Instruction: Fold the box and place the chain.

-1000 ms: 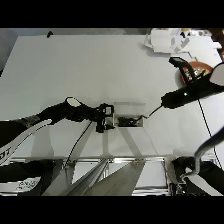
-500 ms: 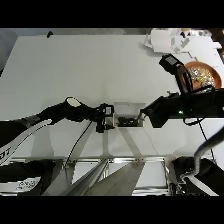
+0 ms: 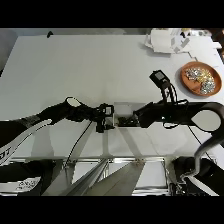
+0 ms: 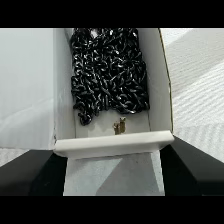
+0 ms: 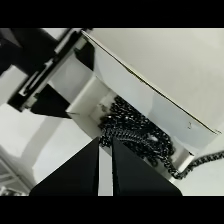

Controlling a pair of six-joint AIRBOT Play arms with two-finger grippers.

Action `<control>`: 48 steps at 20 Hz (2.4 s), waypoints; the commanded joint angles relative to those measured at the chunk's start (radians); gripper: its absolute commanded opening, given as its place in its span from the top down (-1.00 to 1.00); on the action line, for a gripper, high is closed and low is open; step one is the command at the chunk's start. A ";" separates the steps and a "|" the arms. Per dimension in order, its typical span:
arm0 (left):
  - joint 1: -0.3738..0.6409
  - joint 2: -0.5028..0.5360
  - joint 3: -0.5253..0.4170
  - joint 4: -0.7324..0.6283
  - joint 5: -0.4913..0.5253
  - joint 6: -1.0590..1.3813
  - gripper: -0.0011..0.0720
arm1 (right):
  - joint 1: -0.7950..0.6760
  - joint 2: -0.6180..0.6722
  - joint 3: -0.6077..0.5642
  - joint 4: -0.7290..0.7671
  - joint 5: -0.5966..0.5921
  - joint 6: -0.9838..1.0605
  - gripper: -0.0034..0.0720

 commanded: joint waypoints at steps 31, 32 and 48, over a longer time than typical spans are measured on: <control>0.000 0.001 0.001 0.000 0.000 0.000 0.93 | -0.453 -0.559 0.166 -0.352 0.044 0.122 0.04; 0.000 0.001 0.001 0.000 0.001 0.000 0.93 | -0.453 -0.559 0.166 -0.337 0.035 0.119 0.04; 0.000 0.001 0.001 0.000 0.000 0.000 0.93 | -0.386 -0.620 0.166 -0.344 0.043 0.095 0.33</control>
